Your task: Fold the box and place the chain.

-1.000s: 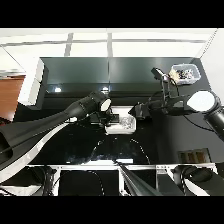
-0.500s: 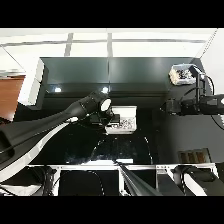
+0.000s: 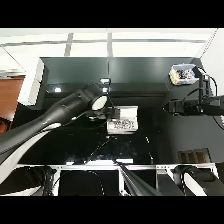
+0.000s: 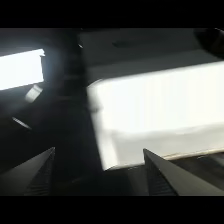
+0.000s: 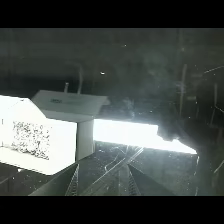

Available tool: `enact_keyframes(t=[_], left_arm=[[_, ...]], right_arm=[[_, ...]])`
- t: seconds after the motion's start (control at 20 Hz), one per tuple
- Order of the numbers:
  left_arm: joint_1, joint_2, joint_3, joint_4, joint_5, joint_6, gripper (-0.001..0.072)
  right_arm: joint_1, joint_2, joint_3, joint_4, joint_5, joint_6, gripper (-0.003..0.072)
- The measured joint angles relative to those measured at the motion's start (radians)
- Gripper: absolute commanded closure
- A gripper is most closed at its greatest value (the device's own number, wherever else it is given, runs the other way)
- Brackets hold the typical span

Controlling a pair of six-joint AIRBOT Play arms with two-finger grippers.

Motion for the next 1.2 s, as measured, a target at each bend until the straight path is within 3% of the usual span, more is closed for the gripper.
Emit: enact_keyframes(t=[0.15, 0.3, 0.4, 0.55, 0.6, 0.75, 0.85, 1.0, 1.2], left_arm=[[0.046, 0.162, -0.123, 0.164, -0.072, 0.006, 0.0096], [0.184, 0.32, -0.355, 0.183, -0.039, -0.014, 0.0097], [0.298, 0.394, -0.528, 0.023, 0.105, 0.072, 0.0096], [0.437, 0.439, -0.723, -0.391, 0.317, 0.484, 0.0092], [0.464, 0.44, -0.759, -0.519, 0.358, 0.656, 0.0023], [0.487, 0.418, -0.824, -0.841, 0.389, 1.266, -0.0005], [0.45, 0.399, -0.84, -0.96, 0.404, 1.662, -0.0004], [0.387, 0.364, -0.83, -1.044, 0.46, 2.065, -0.0004], [0.38, 0.24, -0.765, -1.087, 0.492, 2.359, -0.0001]], right_arm=[[0.0, 0.0, -0.002, 0.0, -0.007, 0.0, 0.032], [0.0, 0.0, -0.006, -0.001, -0.017, -0.001, 0.032], [0.0, 0.0, -0.011, -0.001, -0.027, -0.001, 0.032], [0.0, 0.0, -0.017, -0.001, -0.036, -0.001, 0.032], [0.0, 0.0, -0.018, -0.001, -0.038, 0.0, 0.0321], [0.0, 0.0, -0.019, -0.001, -0.034, 0.003, 0.032], [0.0, 0.0, -0.019, -0.001, -0.031, 0.014, 0.0321], [0.0, 0.0, -0.019, -0.001, -0.027, 0.031, 0.032], [0.0, 0.0, -0.019, -0.001, -0.027, 0.056, 0.032]])
